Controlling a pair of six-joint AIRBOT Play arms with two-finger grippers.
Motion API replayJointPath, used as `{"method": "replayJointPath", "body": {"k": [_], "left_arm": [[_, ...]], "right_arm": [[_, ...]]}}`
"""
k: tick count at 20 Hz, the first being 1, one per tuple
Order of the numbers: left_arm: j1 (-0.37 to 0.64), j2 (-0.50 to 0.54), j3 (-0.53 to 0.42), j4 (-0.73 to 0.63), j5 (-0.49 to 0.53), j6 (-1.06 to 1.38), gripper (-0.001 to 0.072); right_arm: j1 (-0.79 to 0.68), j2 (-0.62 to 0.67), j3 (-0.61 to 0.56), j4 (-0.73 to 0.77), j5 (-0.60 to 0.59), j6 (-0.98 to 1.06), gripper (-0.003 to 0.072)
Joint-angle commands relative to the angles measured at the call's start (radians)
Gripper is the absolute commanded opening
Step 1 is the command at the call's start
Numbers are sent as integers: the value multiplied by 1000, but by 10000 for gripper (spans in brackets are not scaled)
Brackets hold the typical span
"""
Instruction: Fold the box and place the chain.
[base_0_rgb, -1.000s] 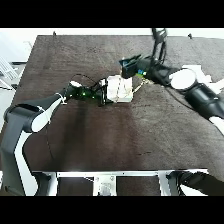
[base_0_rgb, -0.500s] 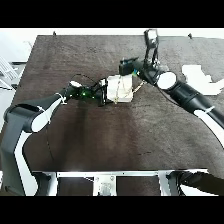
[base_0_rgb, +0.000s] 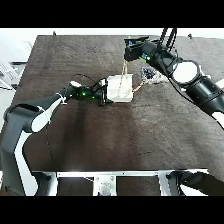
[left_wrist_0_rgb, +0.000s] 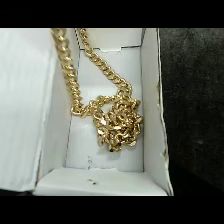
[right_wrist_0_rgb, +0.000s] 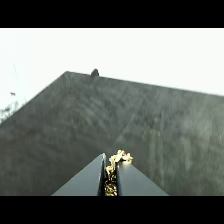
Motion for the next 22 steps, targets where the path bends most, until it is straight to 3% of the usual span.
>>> {"method": "replayJointPath", "body": {"k": [1, 5, 11, 12, 13, 14, 22], "left_arm": [[0, 0, 0, 0, 0, 0, 289], [0, 0, 0, 0, 0, 0, 289], [0, 0, 0, 0, 0, 0, 289], [0, 0, 0, 0, 0, 0, 289], [0, 0, 0, 0, 0, 0, 289], [1, 0, 0, 0, 0, 0, 289], [0, 0, 0, 0, 0, 0, 289]], "right_arm": [[2, 2, -57, 8, 9, 8, 3], [2, -61, -144, 10, 8, 45, 3], [2, -334, -181, 16, -28, 90, 4], [1, -358, -181, 18, -18, 90, 63], [-2, -361, -181, 18, -10, 90, 323], [-5, -354, -180, 17, -10, 89, 521], [-206, -231, -182, 18, -6, 90, 519]]}}
